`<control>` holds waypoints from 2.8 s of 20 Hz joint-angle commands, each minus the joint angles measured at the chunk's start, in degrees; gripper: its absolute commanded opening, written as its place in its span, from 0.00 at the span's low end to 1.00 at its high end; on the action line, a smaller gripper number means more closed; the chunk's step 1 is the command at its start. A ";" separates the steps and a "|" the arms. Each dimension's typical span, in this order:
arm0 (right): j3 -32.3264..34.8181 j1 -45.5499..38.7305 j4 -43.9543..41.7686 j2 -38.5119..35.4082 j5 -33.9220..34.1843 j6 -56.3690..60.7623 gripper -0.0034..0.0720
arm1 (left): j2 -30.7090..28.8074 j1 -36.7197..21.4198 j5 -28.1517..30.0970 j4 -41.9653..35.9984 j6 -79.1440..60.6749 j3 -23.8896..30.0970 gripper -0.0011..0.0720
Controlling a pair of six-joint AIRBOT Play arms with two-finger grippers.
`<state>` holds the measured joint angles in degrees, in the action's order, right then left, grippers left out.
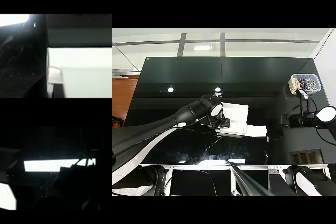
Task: Fold the box and place the chain.
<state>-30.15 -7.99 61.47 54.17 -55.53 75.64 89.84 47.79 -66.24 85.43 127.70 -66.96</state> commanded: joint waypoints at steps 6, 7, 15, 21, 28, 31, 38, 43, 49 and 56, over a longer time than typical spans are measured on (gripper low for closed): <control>3.08 -3.15 -19.50 12.37 -13.66 -14.10 0.07 | -0.04 -0.04 0.17 0.04 0.02 -0.02 0.05; 3.08 -2.21 -19.50 13.86 -13.64 -15.87 0.06 | -0.04 -0.04 0.15 0.04 0.02 -0.02 0.05; 3.06 0.87 -32.04 17.46 -13.20 -27.12 0.07 | -0.04 -0.04 0.13 0.92 0.02 -0.02 0.05; 3.04 0.92 -32.48 17.46 -14.29 -27.34 0.45 | -0.04 -0.04 0.11 0.87 0.02 -0.02 0.05; 3.02 6.99 -38.60 17.46 -12.33 -29.51 0.79 | -0.04 -0.04 0.11 0.87 0.02 -0.02 0.05; 3.02 9.64 -39.98 17.46 -9.66 -30.08 0.79 | -0.04 -0.04 0.11 0.85 0.02 -0.02 0.05; -1.53 12.98 -40.26 17.46 -6.97 -28.81 0.79 | -0.04 -0.04 0.13 0.85 0.02 -0.02 0.05; -3.74 18.62 -34.29 17.46 -1.60 -16.59 0.76 | -0.04 -0.04 0.17 0.87 0.02 -0.02 0.05; -10.93 29.51 -15.98 17.46 0.02 2.43 0.66 | -0.04 -0.04 0.15 0.87 0.02 -0.02 0.05; -18.75 38.21 3.58 17.46 -2.43 26.32 0.60 | -0.04 -0.04 0.17 0.87 0.02 -0.02 0.05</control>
<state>-46.02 26.94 55.16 71.64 -56.55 89.21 89.84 47.79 -66.04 86.30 127.85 -66.96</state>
